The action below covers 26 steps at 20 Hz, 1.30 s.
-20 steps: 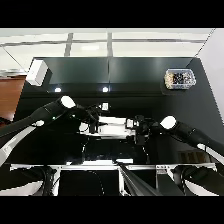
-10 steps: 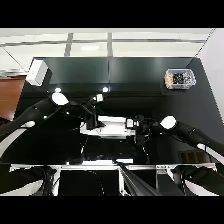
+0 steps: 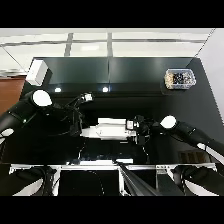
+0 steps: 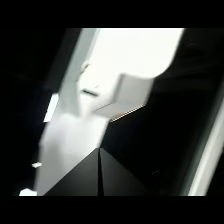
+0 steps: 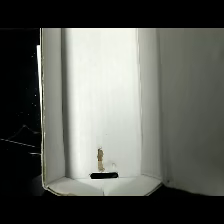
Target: Fold the box and place the chain.
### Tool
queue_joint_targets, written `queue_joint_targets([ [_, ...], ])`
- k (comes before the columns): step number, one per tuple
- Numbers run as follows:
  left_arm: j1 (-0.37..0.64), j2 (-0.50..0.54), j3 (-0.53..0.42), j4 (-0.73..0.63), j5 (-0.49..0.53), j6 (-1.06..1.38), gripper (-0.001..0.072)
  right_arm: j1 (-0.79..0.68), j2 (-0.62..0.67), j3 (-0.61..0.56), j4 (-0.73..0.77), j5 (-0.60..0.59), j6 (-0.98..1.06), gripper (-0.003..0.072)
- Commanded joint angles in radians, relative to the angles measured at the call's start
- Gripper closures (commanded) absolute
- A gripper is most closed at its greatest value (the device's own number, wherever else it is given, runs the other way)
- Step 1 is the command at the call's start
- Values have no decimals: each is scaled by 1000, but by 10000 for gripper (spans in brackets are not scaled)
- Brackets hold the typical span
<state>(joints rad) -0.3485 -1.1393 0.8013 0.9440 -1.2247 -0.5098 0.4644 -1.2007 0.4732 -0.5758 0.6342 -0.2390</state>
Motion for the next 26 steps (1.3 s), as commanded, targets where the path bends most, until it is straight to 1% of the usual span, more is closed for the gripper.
queue_joint_targets([
  [1, -7, 8, -18, -273, -75, -96, 687, 1, 0, 0, -1, 1, 0, 389],
  [2, -21, 4, -30, -341, -24, -93, 687, 1, 0, 0, -1, 1, 0, 390],
  [3, -41, 1, -43, -385, 51, -85, 687, 1, 0, 0, -1, 1, 0, 390],
  [5, -90, -3, -63, -433, 237, -37, 687, 1, 0, 0, -1, 1, -1, 389],
  [7, -99, -3, -62, -426, 362, -36, 687, 1, 0, 0, -1, 1, -1, 389],
  [10, -100, -5, -62, -325, 479, -37, 687, 1, 0, 0, -1, 1, -1, 389],
  [12, -100, -27, -61, -280, 533, -40, 687, 1, 0, 0, -1, 1, -1, 389],
  [13, -100, -47, -61, -256, 538, -42, 687, 1, 0, 0, -1, 1, -1, 389],
  [15, -100, -107, -61, -222, 517, -60, 687, 1, 0, 0, -1, 1, -1, 389],
  [18, -102, -190, -61, -222, 432, -62, 686, 1, 0, -1, -1, 0, 0, 390],
  [20, -102, -212, -60, -222, 409, -62, 686, 1, 0, 0, -1, 0, 0, 389],
  [22, -92, -205, -41, -210, 413, -63, 687, 1, 0, 0, -1, 0, 0, 389],
  [24, -69, -166, -3, -180, 396, -85, 688, 1, 0, -1, -1, 0, 0, 389],
  [26, -35, -93, 31, -78, 354, -154, 688, 1, 0, 0, -1, 0, 0, 389],
])
